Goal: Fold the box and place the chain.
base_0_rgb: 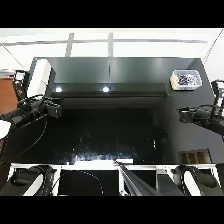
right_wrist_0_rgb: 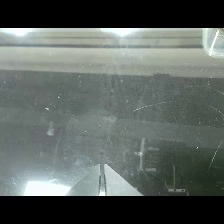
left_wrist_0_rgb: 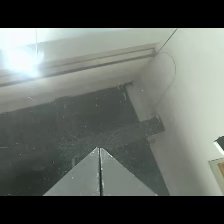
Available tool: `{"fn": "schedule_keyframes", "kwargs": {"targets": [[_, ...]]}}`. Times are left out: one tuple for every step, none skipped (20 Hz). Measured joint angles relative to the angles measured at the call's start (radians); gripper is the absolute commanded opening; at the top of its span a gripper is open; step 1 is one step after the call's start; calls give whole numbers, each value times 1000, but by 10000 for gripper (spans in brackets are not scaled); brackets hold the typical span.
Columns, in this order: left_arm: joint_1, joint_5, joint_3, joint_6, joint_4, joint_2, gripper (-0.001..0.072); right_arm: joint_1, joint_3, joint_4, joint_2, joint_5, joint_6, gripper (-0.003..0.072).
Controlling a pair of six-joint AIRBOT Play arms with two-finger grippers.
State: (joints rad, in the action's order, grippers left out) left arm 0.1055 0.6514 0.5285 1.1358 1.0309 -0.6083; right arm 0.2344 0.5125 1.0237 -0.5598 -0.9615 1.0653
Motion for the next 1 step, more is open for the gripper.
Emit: {"fn": "schedule_keyframes", "kwargs": {"targets": [[0, -1, 0, 0, 0, 0, 29, 0, 0, 0, 0, 0, 0, 36]]}}
